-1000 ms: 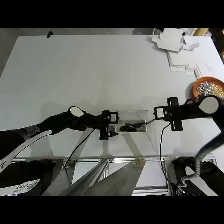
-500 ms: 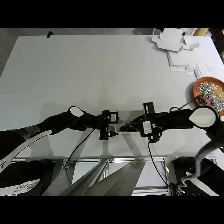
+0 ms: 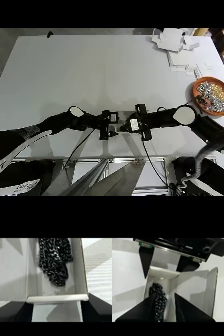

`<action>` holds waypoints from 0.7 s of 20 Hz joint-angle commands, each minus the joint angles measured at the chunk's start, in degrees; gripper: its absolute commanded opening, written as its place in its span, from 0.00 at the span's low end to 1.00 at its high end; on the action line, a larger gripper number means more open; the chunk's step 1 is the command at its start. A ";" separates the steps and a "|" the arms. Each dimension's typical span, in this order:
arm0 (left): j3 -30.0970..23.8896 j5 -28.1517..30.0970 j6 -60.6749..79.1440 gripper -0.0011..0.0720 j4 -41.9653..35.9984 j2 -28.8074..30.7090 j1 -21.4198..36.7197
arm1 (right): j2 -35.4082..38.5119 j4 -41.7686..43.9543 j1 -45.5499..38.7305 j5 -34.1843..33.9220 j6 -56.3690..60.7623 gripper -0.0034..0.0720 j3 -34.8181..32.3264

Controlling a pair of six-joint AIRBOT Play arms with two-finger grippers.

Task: Fold the box and place the chain.

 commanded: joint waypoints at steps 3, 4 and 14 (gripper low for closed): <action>-0.02 0.00 0.02 0.39 0.02 0.04 0.02 | 11.28 -13.60 -10.12 7.78 1.38 0.39 0.02; -0.02 0.02 0.02 0.39 0.02 0.04 0.02 | 12.33 -14.49 -14.32 10.29 1.36 0.39 0.02; -0.02 0.00 0.02 0.39 0.02 0.04 0.02 | 0.68 -18.67 -33.64 4.66 -4.61 0.31 -0.02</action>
